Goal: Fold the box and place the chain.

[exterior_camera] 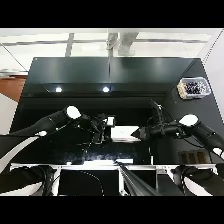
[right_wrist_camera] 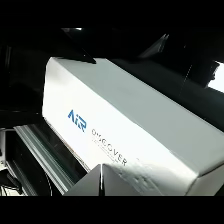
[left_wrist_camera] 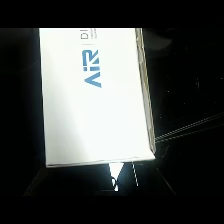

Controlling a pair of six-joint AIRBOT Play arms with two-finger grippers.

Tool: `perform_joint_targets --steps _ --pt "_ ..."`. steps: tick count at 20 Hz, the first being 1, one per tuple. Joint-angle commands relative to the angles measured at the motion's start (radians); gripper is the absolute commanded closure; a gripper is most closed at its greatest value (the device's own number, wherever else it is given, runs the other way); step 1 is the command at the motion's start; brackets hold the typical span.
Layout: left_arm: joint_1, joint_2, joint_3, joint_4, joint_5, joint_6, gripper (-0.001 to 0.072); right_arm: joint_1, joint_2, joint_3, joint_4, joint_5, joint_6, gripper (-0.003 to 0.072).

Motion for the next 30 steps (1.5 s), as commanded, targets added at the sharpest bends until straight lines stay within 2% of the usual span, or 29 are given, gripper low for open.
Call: perform_joint_targets --steps 1,5,9,10,11,15,17,20,23,26,30 --pt "0.000 -0.001 -0.001 0.000 0.000 0.000 0.0208 0.001 -0.001 -0.001 -0.009 -0.014 0.002 0.0657" --pt "0.000 -0.001 -0.001 0.000 0.000 0.000 0.0207 0.000 0.001 0.010 0.006 0.021 -0.005 0.0656" --pt "0.003 0.003 0.000 0.000 -0.001 -0.012 0.0196 -0.039 0.027 0.132 0.007 0.226 -0.018 0.0647" --pt "0.007 0.006 0.000 0.001 -0.003 -0.035 0.0127 -0.068 0.047 0.165 0.007 0.264 -0.018 0.0647" --pt "0.011 0.013 0.002 0.002 -0.005 -0.067 -0.0005 -0.102 0.066 0.194 0.007 0.286 -0.018 0.0647" --pt "0.055 0.099 0.002 0.041 -0.034 -0.124 -0.0004 -0.285 0.142 0.247 0.006 0.321 -0.017 0.0647" --pt "0.100 0.175 0.002 0.073 -0.071 -0.179 -0.0005 -0.367 0.153 0.248 0.005 0.358 -0.019 0.0647" --pt "0.145 0.270 0.006 0.082 -0.108 -0.292 -0.0005 -0.446 0.153 0.248 -0.025 0.355 -0.038 0.0647" --pt "0.078 0.267 0.040 0.079 -0.106 -0.384 -0.0005 -0.491 0.153 0.247 -0.067 0.280 -0.045 0.0647" --pt "-0.045 0.180 0.102 0.077 -0.020 -0.443 -0.0005 -0.494 0.153 0.247 -0.070 0.237 -0.048 0.0647" --pt "-0.172 0.076 0.179 0.077 0.094 -0.467 -0.0004 -0.494 0.153 0.247 -0.087 0.241 -0.050 0.0647"
